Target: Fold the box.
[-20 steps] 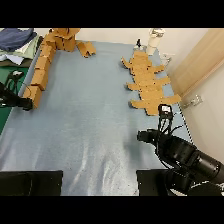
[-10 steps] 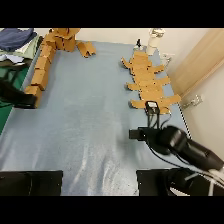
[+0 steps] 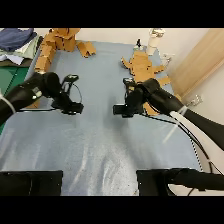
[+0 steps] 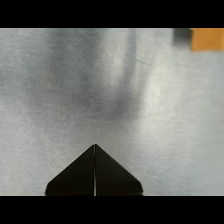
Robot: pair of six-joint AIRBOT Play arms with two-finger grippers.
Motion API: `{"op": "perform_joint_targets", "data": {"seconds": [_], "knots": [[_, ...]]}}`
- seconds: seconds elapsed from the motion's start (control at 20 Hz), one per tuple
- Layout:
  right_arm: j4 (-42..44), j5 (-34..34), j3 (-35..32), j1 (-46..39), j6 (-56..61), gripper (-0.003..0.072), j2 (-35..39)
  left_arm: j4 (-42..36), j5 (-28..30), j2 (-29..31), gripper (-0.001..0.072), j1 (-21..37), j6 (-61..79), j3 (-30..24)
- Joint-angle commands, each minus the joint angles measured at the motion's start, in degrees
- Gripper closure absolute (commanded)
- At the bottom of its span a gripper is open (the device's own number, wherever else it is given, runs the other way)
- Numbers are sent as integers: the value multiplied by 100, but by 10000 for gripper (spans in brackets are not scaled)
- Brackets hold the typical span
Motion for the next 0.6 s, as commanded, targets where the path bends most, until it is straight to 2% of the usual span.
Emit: {"op": "perform_joint_targets", "data": {"seconds": [0.0,0.25,0.55], "knots": [[476,-273,411,-57,-254,685,-621,-234,363,-378,700,-323,-245,4],[514,-306,411,-57,-247,685,-643,-223,50,-389,697,-326,-269,4],[514,-308,411,-57,-247,684,-643,-221,52,-393,697,-326,-269,4]]}}
